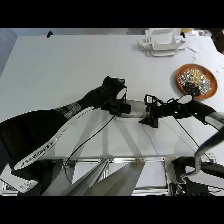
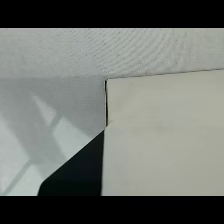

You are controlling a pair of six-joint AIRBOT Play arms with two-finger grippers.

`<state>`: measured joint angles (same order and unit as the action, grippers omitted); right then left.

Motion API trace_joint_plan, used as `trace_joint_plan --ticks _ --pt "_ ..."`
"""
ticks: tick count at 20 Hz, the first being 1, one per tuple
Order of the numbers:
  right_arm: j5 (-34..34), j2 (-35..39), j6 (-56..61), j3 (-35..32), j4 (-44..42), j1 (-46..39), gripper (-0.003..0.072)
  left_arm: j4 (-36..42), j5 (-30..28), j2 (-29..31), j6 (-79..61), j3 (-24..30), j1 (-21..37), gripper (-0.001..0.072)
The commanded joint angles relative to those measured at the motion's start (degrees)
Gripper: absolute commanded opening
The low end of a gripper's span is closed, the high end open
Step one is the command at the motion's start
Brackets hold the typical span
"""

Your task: Fold the box and place the chain.

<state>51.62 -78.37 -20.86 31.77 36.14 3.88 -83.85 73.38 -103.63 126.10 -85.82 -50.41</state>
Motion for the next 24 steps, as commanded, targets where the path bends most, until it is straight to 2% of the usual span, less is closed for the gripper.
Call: trace_joint_plan --ticks 1,3,4,6,8,9,11,12,15,17,19,21,24 --pt "0.0 0.0 -0.2 0.0 0.0 0.0 0.0408 -0.5 0.6 -0.1 -0.2 0.0 0.0 0.0039" --pt "0.0 0.0 -0.2 0.0 0.0 0.0 0.0408 -0.4 0.6 0.5 -1.2 0.0 0.1 0.0207" --pt "0.0 0.0 -0.2 0.0 0.0 0.0 0.0408 0.3 0.7 1.2 -3.7 0.0 0.3 0.0231" --pt "0.0 0.0 -0.2 0.0 0.0 0.0 0.0408 2.7 2.4 3.1 -12.3 0.0 1.2 0.0231" --pt "0.0 0.0 -0.2 0.0 0.0 0.0 0.0408 4.7 7.3 5.1 -19.0 0.0 2.7 0.0233" --pt "0.0 0.0 -0.2 0.0 0.0 0.0 0.0408 5.2 9.3 6.1 -22.1 0.0 3.4 0.0293" --pt "0.0 0.0 -0.2 0.0 0.0 0.0 0.0408 5.4 12.4 8.4 -27.6 0.0 5.2 0.0624" --pt "0.0 0.0 -0.2 0.0 0.0 0.0 0.0408 5.4 13.5 9.8 -30.7 0.0 6.1 0.0693" --pt "0.0 0.0 -0.2 0.0 0.0 0.0 0.0408 5.4 14.3 13.9 -45.8 0.7 10.0 0.0698" --pt "0.0 0.0 -0.2 0.0 0.0 0.0 0.0408 7.0 9.8 17.6 -62.0 4.6 12.7 0.0697" --pt "0.0 0.0 -0.2 0.0 0.0 0.0 0.0408 12.7 2.4 21.4 -82.7 11.9 15.4 0.0698" --pt "0.0 0.0 -0.2 0.0 0.0 0.0 0.0408 21.5 -5.6 23.9 -107.9 21.8 18.4 0.0698" --pt "0.0 0.0 -0.2 0.0 0.0 0.0 0.0408 33.2 -12.3 22.1 -138.2 31.3 22.1 0.0697"
